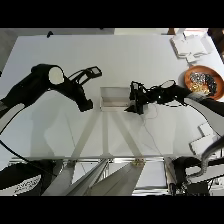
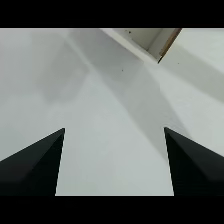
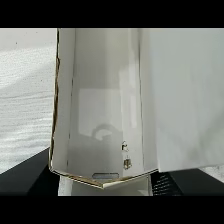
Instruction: Fold the box and place the chain.
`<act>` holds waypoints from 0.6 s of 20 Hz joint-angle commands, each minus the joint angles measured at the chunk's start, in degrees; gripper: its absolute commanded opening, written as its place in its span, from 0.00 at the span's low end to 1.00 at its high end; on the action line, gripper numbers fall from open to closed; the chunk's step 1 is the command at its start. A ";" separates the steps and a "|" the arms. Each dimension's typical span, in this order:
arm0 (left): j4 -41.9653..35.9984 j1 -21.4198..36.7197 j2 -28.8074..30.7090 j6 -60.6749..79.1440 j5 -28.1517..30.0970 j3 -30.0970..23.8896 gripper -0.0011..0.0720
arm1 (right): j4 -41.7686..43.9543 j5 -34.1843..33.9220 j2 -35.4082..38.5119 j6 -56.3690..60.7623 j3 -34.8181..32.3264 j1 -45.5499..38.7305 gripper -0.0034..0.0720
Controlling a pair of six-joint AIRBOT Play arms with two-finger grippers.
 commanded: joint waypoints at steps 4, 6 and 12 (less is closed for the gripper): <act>-22.14 6.38 -6.12 44.61 8.31 -5.14 0.97 | 0.00 0.02 0.02 0.00 0.04 0.00 0.57; -28.41 8.44 -8.22 57.51 7.98 -5.14 0.98 | 0.00 0.02 0.02 0.00 0.04 0.00 0.57; -35.65 11.32 -13.35 76.37 3.32 -5.14 0.98 | 0.00 0.02 0.02 0.00 0.04 0.00 0.57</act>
